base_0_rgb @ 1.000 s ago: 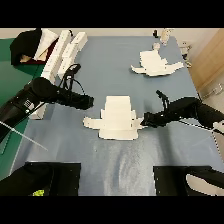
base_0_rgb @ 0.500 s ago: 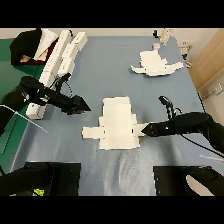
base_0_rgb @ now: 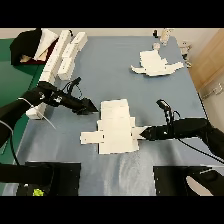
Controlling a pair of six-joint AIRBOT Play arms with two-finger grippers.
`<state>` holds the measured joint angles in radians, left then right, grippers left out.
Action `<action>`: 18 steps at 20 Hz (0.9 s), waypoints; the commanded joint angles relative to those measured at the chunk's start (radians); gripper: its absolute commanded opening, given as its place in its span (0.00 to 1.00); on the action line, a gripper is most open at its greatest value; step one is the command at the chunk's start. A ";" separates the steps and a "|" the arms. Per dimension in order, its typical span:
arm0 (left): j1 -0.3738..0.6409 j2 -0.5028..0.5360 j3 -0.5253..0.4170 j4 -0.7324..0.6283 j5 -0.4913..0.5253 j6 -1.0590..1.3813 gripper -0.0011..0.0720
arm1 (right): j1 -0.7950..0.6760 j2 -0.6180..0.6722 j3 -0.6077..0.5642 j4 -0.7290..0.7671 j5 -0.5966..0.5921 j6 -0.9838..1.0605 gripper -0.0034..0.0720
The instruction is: Fold the box.
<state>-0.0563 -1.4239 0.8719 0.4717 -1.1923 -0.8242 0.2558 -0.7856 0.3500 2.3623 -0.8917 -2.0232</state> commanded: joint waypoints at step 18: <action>-0.142 -0.178 0.122 -0.096 -0.102 0.409 0.23 | 0.026 -0.013 0.002 0.001 0.042 0.015 0.04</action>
<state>-0.1947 -1.6005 0.9829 0.3496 -1.2732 -0.4469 0.2806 -0.7979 0.3511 2.3638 -0.8490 -2.0083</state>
